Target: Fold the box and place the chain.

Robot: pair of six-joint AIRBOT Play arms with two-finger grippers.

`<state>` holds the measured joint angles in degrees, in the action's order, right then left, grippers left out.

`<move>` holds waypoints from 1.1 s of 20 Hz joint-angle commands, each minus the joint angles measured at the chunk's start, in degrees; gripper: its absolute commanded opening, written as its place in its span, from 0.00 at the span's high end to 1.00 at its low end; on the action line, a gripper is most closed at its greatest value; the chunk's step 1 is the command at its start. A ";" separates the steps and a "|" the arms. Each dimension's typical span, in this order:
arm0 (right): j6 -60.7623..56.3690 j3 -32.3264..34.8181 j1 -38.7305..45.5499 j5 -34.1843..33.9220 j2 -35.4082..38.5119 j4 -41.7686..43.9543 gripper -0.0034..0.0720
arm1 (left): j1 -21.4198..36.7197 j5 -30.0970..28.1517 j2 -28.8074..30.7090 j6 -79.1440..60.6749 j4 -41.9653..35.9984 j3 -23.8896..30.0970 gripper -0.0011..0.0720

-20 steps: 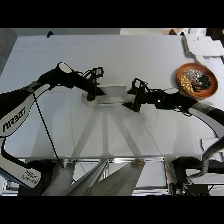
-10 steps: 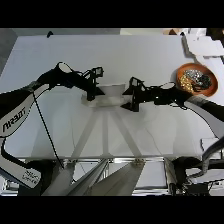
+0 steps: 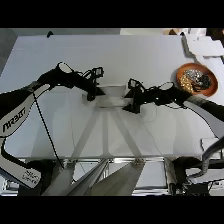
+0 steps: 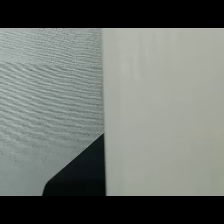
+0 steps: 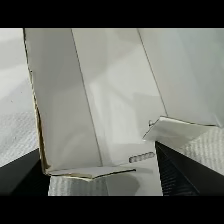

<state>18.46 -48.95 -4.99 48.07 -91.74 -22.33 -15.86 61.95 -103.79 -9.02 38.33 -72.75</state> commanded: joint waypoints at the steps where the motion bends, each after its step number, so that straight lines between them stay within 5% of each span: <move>1: -3.26 -0.04 0.02 -0.85 0.61 -0.57 0.04 | 0.04 -0.02 0.00 0.02 0.02 0.02 0.97; 22: -0.37 -7.89 2.27 4.87 -1.44 -6.34 0.04 | 0.04 -0.02 0.00 0.02 0.00 0.02 0.97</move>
<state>18.68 -55.13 -2.87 50.70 -91.90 -28.21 -15.86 61.95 -103.79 -8.97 38.33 -72.75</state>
